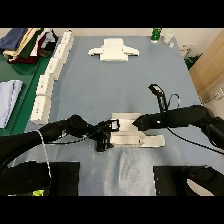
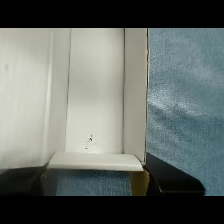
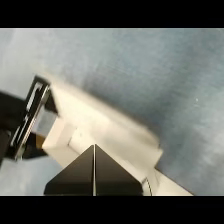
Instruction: Fold the box.
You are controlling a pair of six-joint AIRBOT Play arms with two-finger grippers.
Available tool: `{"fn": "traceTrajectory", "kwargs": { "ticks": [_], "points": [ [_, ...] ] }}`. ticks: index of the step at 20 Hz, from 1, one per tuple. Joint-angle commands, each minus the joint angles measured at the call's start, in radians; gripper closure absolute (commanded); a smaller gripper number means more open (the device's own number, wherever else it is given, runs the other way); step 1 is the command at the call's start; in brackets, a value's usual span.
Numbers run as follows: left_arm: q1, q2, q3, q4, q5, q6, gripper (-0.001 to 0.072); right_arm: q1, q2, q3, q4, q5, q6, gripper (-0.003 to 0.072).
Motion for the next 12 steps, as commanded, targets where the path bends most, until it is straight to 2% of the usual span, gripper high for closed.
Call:
{"fn": "traceTrajectory", "kwargs": {
  "ticks": [1, 4, 5, 6, 7, 10, 12],
  "points": [
    [0.001, 0.001, 0.0, 0.0, 0.0, 0.0, 0.0187, 0.001, 0.171, -0.001, -0.18, -0.23, -0.027, 0.0683],
    [0.001, 0.001, 0.0, 0.0, 0.0, 0.0, 0.0187, 0.001, 0.246, -0.033, -0.211, -0.439, -0.222, 0.0679],
    [0.001, 0.001, 0.0, 0.0, 0.0, 0.0, 0.0187, 0.003, 0.249, -0.041, -0.237, -0.467, -0.266, 0.0569],
    [0.001, 0.001, 0.0, 0.0, 0.0, 0.0, 0.0187, 0.011, 0.248, -0.049, -0.277, -0.459, -0.293, 0.0375],
    [0.001, 0.001, 0.0, -0.003, -0.001, 0.0, 0.0187, 0.025, 0.246, -0.058, -0.325, -0.447, -0.33, 0.0265],
    [0.002, 0.001, 0.0, -0.006, 0.0, 0.0, 0.0187, 0.066, 0.185, -0.077, -0.454, -0.376, -0.412, 0.0161],
    [0.001, 0.001, 0.0, -0.006, 0.0, 0.0, 0.0187, 0.107, 0.137, -0.08, -0.512, -0.278, -0.414, 0.0161]
  ]
}}
